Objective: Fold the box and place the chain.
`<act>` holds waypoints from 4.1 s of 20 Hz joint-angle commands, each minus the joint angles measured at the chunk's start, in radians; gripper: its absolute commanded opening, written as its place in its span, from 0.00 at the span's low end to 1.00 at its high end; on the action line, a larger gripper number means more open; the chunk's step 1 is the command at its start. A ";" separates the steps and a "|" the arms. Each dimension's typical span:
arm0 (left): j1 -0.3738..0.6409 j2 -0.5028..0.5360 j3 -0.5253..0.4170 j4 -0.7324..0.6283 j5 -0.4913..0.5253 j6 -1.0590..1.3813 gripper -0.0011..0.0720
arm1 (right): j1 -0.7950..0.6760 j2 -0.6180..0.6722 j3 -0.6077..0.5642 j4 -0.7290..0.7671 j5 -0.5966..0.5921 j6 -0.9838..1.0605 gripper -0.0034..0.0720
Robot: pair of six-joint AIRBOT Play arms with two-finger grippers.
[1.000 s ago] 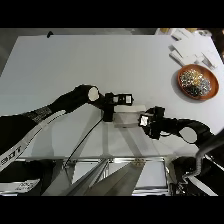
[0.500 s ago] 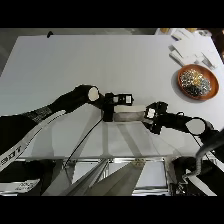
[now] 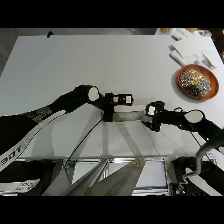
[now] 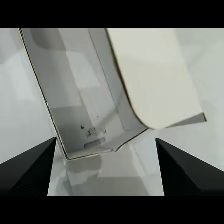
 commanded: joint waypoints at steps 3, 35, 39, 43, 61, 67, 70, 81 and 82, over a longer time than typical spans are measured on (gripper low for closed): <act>0.000 0.000 0.000 0.001 0.000 0.001 0.03 | -0.016 -0.127 0.069 0.058 0.132 -0.046 0.95; 0.000 0.000 0.000 0.001 0.000 0.000 0.03 | -0.016 -0.217 0.072 0.046 0.153 -0.061 0.57; 0.000 0.000 0.000 0.001 0.000 0.001 0.03 | -0.016 -0.217 0.072 0.046 0.156 -0.060 0.57; 0.000 0.000 0.000 0.001 0.000 0.001 0.03 | -0.016 -0.217 0.072 0.047 0.191 -0.060 0.57; 0.000 0.000 0.000 0.002 0.000 0.001 0.12 | -0.016 -0.217 0.072 0.047 0.190 -0.060 0.57; 0.003 0.048 0.000 0.057 -0.010 0.000 0.70 | -0.016 -0.217 0.072 0.047 0.190 -0.060 0.57; 0.003 0.100 0.000 0.133 -0.069 -0.008 0.70 | -0.016 -0.217 0.072 0.047 0.190 -0.060 0.57; -0.053 0.347 -0.002 0.188 -0.424 -0.271 0.02 | -0.016 -0.217 0.072 0.047 0.190 -0.060 0.57; -0.087 0.342 -0.007 0.180 -0.413 -0.271 0.02 | -0.016 -0.217 0.072 0.047 0.190 -0.060 0.57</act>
